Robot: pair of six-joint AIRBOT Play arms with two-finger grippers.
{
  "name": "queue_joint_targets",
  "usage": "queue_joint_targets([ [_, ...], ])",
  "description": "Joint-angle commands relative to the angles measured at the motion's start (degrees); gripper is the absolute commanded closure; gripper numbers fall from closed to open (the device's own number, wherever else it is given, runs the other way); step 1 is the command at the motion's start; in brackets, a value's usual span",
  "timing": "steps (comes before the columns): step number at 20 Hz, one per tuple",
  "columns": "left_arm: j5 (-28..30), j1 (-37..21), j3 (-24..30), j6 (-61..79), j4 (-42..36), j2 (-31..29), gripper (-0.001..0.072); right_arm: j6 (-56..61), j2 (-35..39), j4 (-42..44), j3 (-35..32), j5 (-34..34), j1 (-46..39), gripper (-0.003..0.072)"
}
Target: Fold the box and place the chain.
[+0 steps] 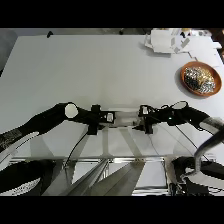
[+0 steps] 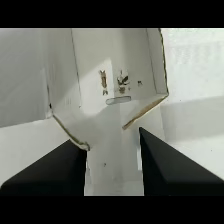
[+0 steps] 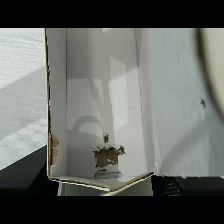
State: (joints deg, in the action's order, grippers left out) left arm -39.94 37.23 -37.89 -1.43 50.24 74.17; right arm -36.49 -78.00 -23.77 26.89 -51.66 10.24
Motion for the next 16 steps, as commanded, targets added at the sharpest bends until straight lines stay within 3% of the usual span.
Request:
queue_joint_targets([
  [1,0.3,0.4,0.0,0.1,-1.9,0.0,0.0386,0.0,0.0,0.0,0.0,0.0,0.0,0.0231],
  [4,0.9,0.4,0.0,0.1,-3.3,0.0,0.0509,0.0,0.0,0.0,0.0,0.0,0.0,0.0231],
  [8,3.6,0.4,0.0,0.1,-5.0,0.0,0.0506,0.0,0.0,0.0,0.0,0.0,0.0,0.0231],
  [16,3.5,1.1,0.0,0.1,-10.8,1.4,0.0506,0.0,0.0,0.0,0.0,0.0,0.0,0.0231],
])
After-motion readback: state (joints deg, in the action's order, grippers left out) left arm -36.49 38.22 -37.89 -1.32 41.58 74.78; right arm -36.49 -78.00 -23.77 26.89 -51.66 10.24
